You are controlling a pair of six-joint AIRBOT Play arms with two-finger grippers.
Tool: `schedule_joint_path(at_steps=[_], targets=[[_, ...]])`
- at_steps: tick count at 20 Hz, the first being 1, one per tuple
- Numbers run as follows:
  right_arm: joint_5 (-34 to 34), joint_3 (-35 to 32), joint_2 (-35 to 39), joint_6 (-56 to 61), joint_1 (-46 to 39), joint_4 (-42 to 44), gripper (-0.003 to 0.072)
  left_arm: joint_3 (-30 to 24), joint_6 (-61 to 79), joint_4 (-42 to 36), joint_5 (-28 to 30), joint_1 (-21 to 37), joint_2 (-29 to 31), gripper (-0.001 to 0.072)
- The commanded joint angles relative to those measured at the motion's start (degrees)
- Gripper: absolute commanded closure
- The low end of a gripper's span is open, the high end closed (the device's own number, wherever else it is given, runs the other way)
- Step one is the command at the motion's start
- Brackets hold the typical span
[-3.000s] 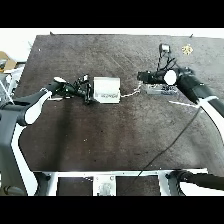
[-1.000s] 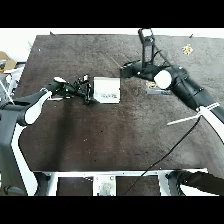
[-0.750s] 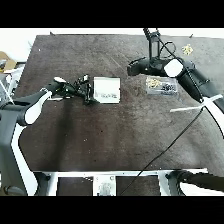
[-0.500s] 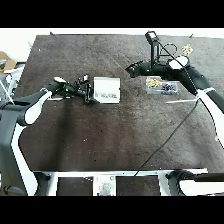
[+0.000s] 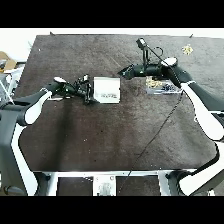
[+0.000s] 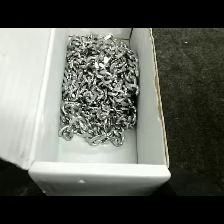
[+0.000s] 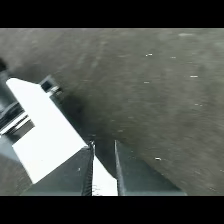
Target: Fold the box and place the chain.
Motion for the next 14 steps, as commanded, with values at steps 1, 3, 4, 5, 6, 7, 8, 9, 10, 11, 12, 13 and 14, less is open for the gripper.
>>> schedule_joint_path(at_steps=[1, 3, 4, 5, 6, 7, 8, 9, 10, 11, 12, 13, 14], targets=[[4.9, 0.76, -2.75, -6.86, -0.02, 3.58, 0.0519, 0.02, 0.0, 0.02, 0.02, 0.02, 0.04, 0.0546], [6.03, 0.7, -3.17, -10.67, -0.17, 3.61, 0.0519, 0.02, 0.0, 0.02, 0.02, 0.02, 0.04, 0.0546], [7.04, 0.7, -3.17, -12.48, -0.2, 3.63, 0.0519, 0.02, 0.0, 0.02, 0.02, 0.02, 0.04, 0.0546], [8.09, 0.7, -3.17, -13.92, -0.17, 3.61, 0.0519, 0.02, 0.0, 0.02, 0.02, 0.02, 0.04, 0.0545], [9.38, 0.66, -3.17, -15.1, -0.17, 3.58, 0.0519, 0.02, 0.0, 0.02, 0.02, 0.02, 0.04, 0.0546], [10.78, 0.66, -3.17, -15.69, -0.17, 3.58, 0.052, 0.02, 0.0, 0.0, 0.02, 0.02, 0.04, 0.0546], [12.41, 0.61, -3.17, -16.61, -0.17, 3.56, 0.0519, 0.02, 0.0, 0.02, 0.02, 0.02, 0.04, 0.0546], [13.73, 0.52, -3.17, -16.74, -0.17, 3.56, 0.052, 0.02, 0.0, 0.02, 0.02, 0.02, 0.04, 0.0546], [14.95, 0.26, -3.13, -17.05, -0.17, 3.58, 0.052, 0.02, 0.0, 0.02, 0.02, 0.02, 0.04, 0.0545], [16.15, -0.28, -2.95, -17.9, -0.17, 3.58, 0.0521, 0.02, 0.0, 0.02, 0.02, 0.02, 0.04, 0.0545], [16.85, -1.16, -2.73, -18.29, -0.15, 3.58, 0.0521, 0.02, 0.0, 0.02, 0.02, 0.02, 0.04, 0.0546], [16.76, -2.86, -2.21, -19.45, -0.17, 3.58, 0.0522, 0.02, 0.0, 0.02, 0.02, 0.02, 0.04, 0.0546], [15.47, -5.25, -1.4, -21.29, -0.15, 3.67, 0.0522, 0.02, 0.0, 0.02, 0.02, 0.02, 0.04, 0.0546]])
